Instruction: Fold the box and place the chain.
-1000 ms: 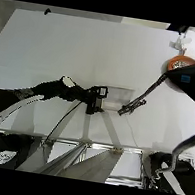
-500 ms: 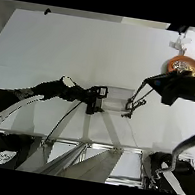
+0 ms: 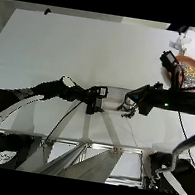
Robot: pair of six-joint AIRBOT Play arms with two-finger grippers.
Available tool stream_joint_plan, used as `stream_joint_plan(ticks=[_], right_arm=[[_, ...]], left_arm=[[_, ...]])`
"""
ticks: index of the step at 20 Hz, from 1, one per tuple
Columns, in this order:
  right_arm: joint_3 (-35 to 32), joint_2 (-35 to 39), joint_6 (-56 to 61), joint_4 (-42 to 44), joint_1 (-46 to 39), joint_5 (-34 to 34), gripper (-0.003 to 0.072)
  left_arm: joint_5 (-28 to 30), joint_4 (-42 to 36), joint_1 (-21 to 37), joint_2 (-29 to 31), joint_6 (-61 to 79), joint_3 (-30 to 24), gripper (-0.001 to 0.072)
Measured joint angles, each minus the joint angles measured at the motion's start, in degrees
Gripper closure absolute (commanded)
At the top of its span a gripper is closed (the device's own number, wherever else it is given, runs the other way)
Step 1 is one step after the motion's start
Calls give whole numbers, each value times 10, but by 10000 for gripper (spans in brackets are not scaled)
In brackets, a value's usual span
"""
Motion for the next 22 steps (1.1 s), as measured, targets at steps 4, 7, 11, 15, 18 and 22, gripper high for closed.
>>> stream_joint_plan(ticks=[4, 7, 11, 15, 18, 22], right_arm=[[-30, -13, -2, -17, 30, -50, 668], [-52, -50, -2, -26, 38, -64, 668], [-69, -113, -2, -30, 42, -71, 667], [-74, -153, -2, -29, 42, -78, 557], [-75, -163, -2, -29, 42, -84, 545], [-75, -166, -2, -29, 42, -89, 448]], left_arm=[[0, 0, 0, 0, 0, 0, 698], [0, 0, 0, 0, 0, 0, 698], [0, 0, 0, 0, 0, 0, 698], [0, 0, 0, 0, 0, 0, 698], [0, 0, 0, 0, 0, 0, 698], [0, 0, 0, 0, 0, 0, 698]])
